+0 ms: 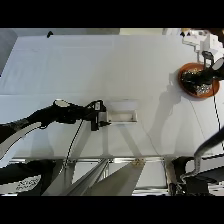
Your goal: Fold the box and place the chain.
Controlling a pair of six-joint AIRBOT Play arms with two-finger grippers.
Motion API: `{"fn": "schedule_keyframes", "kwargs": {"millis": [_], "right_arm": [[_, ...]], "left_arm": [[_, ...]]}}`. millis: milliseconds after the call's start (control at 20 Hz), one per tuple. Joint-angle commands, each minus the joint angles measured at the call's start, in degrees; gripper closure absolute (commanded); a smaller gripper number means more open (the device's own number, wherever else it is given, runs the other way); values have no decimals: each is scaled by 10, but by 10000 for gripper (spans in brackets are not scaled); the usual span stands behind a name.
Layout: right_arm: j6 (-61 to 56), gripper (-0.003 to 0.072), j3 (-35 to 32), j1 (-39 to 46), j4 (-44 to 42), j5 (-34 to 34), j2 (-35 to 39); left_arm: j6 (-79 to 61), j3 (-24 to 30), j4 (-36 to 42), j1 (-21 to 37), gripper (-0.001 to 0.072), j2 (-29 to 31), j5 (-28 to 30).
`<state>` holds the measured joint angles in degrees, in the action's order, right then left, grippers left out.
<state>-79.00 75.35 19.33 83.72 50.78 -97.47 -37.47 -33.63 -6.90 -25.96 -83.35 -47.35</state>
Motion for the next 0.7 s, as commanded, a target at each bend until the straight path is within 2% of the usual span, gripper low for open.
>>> {"fn": "schedule_keyframes", "kwargs": {"millis": [0,150,350,500,650], "right_arm": [[15,671,0,0,-1,25,7],[30,671,0,0,-2,42,60],[69,671,0,0,-11,90,184],[81,671,0,0,-79,122,266],[112,671,0,0,-152,172,316]], "left_arm": [[0,0,0,0,577,0,0],[0,0,0,0,577,0,0],[0,0,0,0,577,0,0],[0,0,0,0,577,0,0],[0,0,0,0,577,0,0]]}}
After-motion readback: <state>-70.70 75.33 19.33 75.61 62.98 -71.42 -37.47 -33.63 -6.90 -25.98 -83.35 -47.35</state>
